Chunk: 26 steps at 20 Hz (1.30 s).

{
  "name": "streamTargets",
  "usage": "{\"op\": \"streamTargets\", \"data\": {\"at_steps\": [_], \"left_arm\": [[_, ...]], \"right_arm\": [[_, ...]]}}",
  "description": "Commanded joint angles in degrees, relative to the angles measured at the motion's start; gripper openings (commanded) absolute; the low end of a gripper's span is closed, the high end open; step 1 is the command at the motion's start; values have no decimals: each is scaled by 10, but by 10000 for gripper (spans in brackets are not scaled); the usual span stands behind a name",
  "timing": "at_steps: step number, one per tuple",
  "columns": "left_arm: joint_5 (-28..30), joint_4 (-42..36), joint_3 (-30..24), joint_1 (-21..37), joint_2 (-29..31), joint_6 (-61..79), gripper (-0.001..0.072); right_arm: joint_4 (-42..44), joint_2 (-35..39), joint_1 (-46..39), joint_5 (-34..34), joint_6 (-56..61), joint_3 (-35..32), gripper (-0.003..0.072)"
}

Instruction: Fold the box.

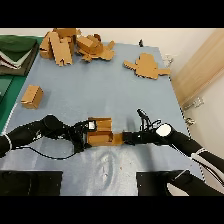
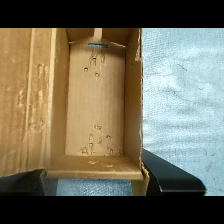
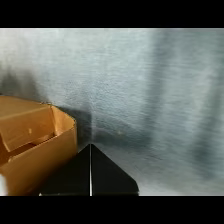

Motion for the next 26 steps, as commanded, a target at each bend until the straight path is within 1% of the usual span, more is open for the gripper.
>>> {"op": "streamTargets", "data": {"at_steps": [1, 3, 7, 8, 9, 13, 14, 15, 16, 22, 24, 26], "left_arm": [[0, 0, 0, 0, 0, 0, 419], [0, 0, 0, 0, 0, 0, 419], [0, 0, 0, 0, 0, 0, 419], [0, -2, 0, 0, 0, 0, 419], [0, -2, 0, 0, 0, 0, 419], [0, -2, 0, 0, 0, 0, 419], [0, -2, 0, 0, 0, 0, 419], [0, -2, 0, 0, 0, 0, 419], [0, -2, 0, 0, 0, 0, 418], [0, -2, 0, 0, 0, 0, 419], [0, -2, 0, 0, 0, 0, 418], [0, -3, 0, 0, 0, 0, 419]], "right_arm": [[37, -1, 23, -3, -8, 7, 4], [46, 15, 33, 11, -12, 19, 4], [47, 52, 34, 12, -8, 35, 7], [47, 52, 34, 12, -3, 36, 71], [47, 52, 34, 12, 0, 36, 93], [47, 52, 34, 13, 0, 36, 93], [47, 52, 34, 12, -1, 36, 110], [47, 52, 34, 12, -1, 36, 174], [47, 52, 35, 12, -1, 36, 203], [47, 52, 46, 12, -1, 36, 209], [47, 52, 46, 13, -2, 36, 351], [47, 52, 46, 12, -3, 36, 384]]}}
